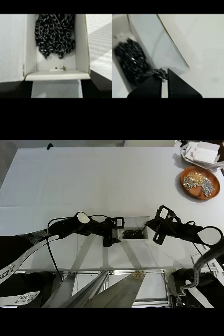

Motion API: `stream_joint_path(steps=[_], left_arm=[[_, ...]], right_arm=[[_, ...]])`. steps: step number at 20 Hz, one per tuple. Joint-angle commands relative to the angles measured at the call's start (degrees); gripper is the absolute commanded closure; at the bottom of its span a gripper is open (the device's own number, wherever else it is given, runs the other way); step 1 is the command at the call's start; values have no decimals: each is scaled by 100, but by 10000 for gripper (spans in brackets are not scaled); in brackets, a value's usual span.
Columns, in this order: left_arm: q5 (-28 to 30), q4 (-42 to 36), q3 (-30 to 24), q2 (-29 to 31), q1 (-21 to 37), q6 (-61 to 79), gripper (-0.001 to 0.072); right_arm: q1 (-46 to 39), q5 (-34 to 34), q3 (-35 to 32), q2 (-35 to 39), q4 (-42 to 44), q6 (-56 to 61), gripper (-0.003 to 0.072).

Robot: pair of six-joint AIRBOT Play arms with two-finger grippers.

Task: Fold the box and place the chain.

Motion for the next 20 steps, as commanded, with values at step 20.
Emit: stream_joint_path(steps=[20], left_arm=[[0, 2, -2, 4, 0, 2, 396]], right_arm=[[-168, 1580, 2796, -1156, 575, 1355, 518]])
